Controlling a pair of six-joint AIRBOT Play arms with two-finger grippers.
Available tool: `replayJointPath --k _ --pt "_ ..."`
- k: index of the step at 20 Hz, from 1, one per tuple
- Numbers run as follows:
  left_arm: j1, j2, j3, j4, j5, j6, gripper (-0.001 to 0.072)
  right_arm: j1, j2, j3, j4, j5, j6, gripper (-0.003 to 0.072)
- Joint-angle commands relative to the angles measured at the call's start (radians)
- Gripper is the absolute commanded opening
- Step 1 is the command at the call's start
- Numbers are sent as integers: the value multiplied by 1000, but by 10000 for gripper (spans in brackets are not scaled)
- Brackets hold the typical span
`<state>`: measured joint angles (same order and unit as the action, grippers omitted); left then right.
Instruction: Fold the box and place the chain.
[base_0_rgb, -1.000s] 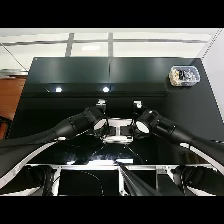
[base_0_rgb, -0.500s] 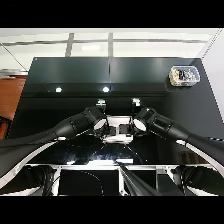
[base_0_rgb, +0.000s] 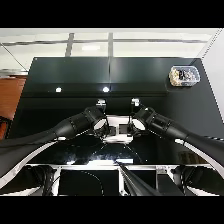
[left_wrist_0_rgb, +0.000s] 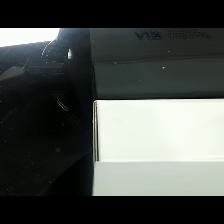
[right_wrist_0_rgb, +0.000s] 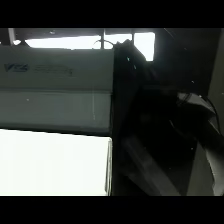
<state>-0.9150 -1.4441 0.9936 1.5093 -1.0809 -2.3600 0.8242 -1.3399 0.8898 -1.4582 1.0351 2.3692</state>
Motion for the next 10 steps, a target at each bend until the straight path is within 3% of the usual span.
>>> replayJointPath --k 1,4,6,10 --pt "0 -1 0 0 0 -1 26 5 -1 1 10 8 -29 45" --pt "0 -1 0 0 0 0 26 5 -1 2 10 12 -29 50" --pt "0 -1 0 0 0 0 26 5 -1 2 10 13 -29 201" --pt "0 -1 0 0 0 -1 26 5 -1 2 10 23 -29 200"
